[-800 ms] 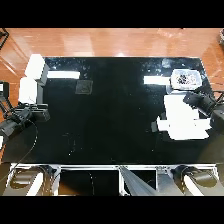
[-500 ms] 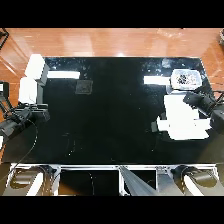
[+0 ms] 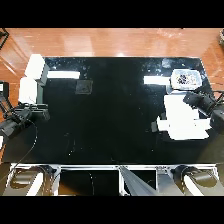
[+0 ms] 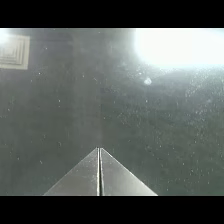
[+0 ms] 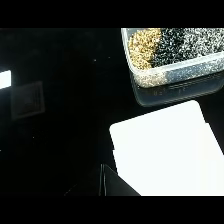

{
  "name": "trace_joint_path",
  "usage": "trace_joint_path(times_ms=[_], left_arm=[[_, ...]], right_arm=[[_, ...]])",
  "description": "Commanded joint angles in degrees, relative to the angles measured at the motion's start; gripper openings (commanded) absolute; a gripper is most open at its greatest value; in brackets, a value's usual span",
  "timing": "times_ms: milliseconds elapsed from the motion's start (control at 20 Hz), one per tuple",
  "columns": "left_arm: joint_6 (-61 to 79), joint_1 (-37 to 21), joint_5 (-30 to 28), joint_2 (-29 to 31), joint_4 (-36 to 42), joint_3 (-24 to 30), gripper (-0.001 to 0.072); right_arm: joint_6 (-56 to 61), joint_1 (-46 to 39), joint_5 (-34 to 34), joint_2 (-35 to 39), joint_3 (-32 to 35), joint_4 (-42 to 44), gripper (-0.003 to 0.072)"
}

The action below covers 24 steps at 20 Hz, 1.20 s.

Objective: Fold the box and place the chain.

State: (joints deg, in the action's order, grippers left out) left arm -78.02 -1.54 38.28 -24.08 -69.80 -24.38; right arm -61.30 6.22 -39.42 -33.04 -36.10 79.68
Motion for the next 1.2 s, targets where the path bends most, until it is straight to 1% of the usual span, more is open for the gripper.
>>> trace_joint_path(times_ms=[0,150,250,300,350,400,450,500,600,650,700,750,800,850,950,1050,1100,1150], left_arm=[[0.0,0.0,-0.9,0.0,2.1,0.0,0.0018],[0.0,0.0,-0.9,-0.8,6.2,0.0,0.0018],[0.0,0.0,-0.8,-0.9,6.3,0.0,0.0018],[0.0,0.0,-0.9,-0.9,6.3,0.0,0.0019],[0.0,0.0,-1.1,-0.9,6.2,0.0,0.0050],[0.0,0.0,-1.4,-0.9,6.2,0.0,0.0287],[0.0,0.0,-1.7,-0.9,6.2,0.0,0.0652],[0.0,0.0,-1.9,-0.9,6.2,0.0,0.0635],[0.0,0.0,-2.1,-0.9,6.2,0.0,0.0635],[0.0,0.0,-2.1,-0.9,6.2,0.0,0.0635],[0.0,0.0,-2.1,-0.9,6.2,0.0,0.0635],[0.0,0.0,-2.1,-0.9,6.2,0.0,0.0635],[0.0,0.0,-2.0,-0.9,6.2,0.0,0.0634],[0.2,0.0,-2.0,-0.9,6.2,0.0,0.0634],[1.8,0.0,-2.1,-0.9,6.2,0.0,0.0630],[1.8,0.0,-2.2,-0.9,6.2,0.0,0.0630],[1.8,0.0,-2.3,-0.9,6.2,0.0,0.0629],[1.8,0.0,-2.4,-0.9,6.2,0.0,0.0629]], right_arm=[[0.0,0.0,1.3,0.0,0.0,0.4,0.0020],[0.0,0.0,4.9,0.0,0.0,0.4,0.0020],[0.0,0.0,8.2,0.0,0.0,0.4,0.0027],[0.0,0.0,9.3,0.0,0.0,0.2,0.0262],[-0.1,0.0,9.5,-0.2,0.0,-0.2,0.0720],[-0.1,-0.1,8.9,-0.6,0.0,-1.2,0.0717],[-0.2,-0.2,8.0,-1.5,0.0,-1.4,0.0714],[-0.1,-0.6,6.3,-2.5,0.0,-1.3,0.0714],[4.2,-4.5,0.9,-5.0,-0.1,-3.1,0.0712],[7.1,-9.6,-2.5,-6.4,-0.7,-5.4,0.0712],[6.8,-16.1,-4.8,-7.6,-1.4,-6.0,0.0711],[4.2,-24.2,-6.0,-9.0,-2.2,-4.6,0.0712],[-1.8,-31.6,-6.0,-10.3,-2.8,-0.3,0.0711],[-9.3,-39.2,-6.5,-12.0,-3.1,6.4,0.0711],[-17.5,-52.5,-8.1,-15.5,-3.8,17.3,0.0711],[-26.2,-63.8,-8.7,-20.1,-5.8,27.5,0.0711],[-31.5,-68.4,-10.6,-23.0,-7.3,32.0,0.0711],[-34.6,-72.4,-14.2,-26.4,-9.5,35.5,0.0711]])
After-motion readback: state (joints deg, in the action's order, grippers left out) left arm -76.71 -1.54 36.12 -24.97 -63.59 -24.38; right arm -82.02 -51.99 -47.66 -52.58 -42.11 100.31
